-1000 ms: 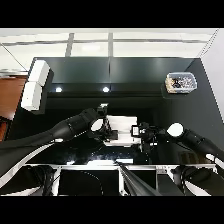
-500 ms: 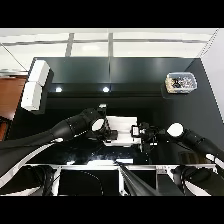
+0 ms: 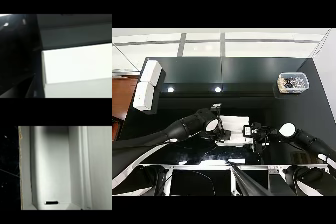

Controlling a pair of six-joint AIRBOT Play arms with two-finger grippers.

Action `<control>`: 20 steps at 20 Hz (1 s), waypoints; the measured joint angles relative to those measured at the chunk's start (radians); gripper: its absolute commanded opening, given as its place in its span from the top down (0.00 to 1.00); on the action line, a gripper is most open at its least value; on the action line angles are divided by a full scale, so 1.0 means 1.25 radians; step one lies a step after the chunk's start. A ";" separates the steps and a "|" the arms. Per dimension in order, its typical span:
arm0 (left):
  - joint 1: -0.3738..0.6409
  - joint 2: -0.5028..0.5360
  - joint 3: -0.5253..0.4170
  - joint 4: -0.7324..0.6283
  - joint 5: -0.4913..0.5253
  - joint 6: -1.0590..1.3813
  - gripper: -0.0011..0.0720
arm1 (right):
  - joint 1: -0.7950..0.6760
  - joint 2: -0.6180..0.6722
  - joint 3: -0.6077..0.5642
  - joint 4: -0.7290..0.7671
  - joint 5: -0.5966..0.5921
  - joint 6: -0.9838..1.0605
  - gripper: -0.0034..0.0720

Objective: Fold the box and place the chain.

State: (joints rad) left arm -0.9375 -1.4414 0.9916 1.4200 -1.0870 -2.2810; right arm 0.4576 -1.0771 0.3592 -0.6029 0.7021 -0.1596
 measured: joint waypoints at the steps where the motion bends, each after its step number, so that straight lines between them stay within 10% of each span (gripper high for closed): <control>1: -0.005 -0.007 0.006 0.011 -0.004 0.000 0.53 | 0.000 0.000 0.000 0.000 0.000 0.000 0.55; 11: -0.023 -0.041 0.035 0.046 -0.034 -0.003 0.69 | 0.000 0.000 0.000 0.000 0.000 0.000 0.55; 13: -0.023 -0.042 0.035 0.045 -0.033 -0.007 0.93 | 0.000 0.000 0.000 0.000 0.000 0.000 0.55; 20: -0.023 -0.042 0.036 0.037 -0.033 -0.008 0.95 | 0.000 0.000 0.000 0.001 0.001 0.002 0.55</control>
State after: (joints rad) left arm -0.9657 -1.4944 1.0367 1.4666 -1.1278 -2.2913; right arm 0.4576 -1.0771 0.3592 -0.6018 0.7029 -0.1570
